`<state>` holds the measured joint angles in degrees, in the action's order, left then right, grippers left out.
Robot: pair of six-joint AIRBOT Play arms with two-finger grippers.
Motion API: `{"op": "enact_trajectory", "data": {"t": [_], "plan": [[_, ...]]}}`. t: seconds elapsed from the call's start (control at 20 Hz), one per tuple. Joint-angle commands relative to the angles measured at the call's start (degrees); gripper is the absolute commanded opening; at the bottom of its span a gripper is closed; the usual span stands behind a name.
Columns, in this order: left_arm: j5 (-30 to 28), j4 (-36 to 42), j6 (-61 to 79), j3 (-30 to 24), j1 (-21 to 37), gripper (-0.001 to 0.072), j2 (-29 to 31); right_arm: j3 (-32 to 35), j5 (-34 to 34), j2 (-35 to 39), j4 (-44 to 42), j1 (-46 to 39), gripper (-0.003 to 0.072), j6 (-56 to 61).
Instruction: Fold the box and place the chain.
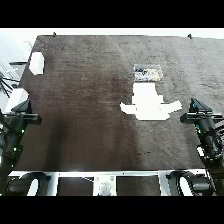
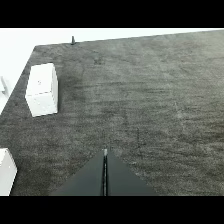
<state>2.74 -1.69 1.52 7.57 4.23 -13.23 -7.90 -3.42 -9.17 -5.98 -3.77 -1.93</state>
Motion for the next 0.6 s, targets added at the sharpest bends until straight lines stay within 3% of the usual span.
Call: {"op": "enact_trajectory", "data": {"t": [0.0, 0.3, 0.35, 0.4, 0.55], "plan": [[0.00, 0.00, 0.02, 0.02, -0.02, 0.0021, 0.02, 0.00, 0.00, 0.04, 0.00, 0.07, 0.0011, 0.02], [0.00, 0.00, 0.02, 0.02, -0.02, 0.0021, 0.02, -0.50, -0.96, 0.07, -0.02, 0.13, 0.0034, 0.87], [-0.02, 0.00, 0.02, 0.02, -0.02, 0.0021, 0.02, -1.09, -0.92, 0.04, 0.00, 0.13, 0.0227, 0.87], [-0.02, 0.00, 0.02, 0.02, -0.02, 0.0021, 0.02, -1.99, 0.07, -0.02, -0.02, 0.04, 0.0306, 0.90], [-0.04, 0.00, 0.02, 0.02, -0.02, 0.0021, 0.02, -5.90, 10.51, -3.43, -0.02, -0.04, 0.0305, 1.09]]}}
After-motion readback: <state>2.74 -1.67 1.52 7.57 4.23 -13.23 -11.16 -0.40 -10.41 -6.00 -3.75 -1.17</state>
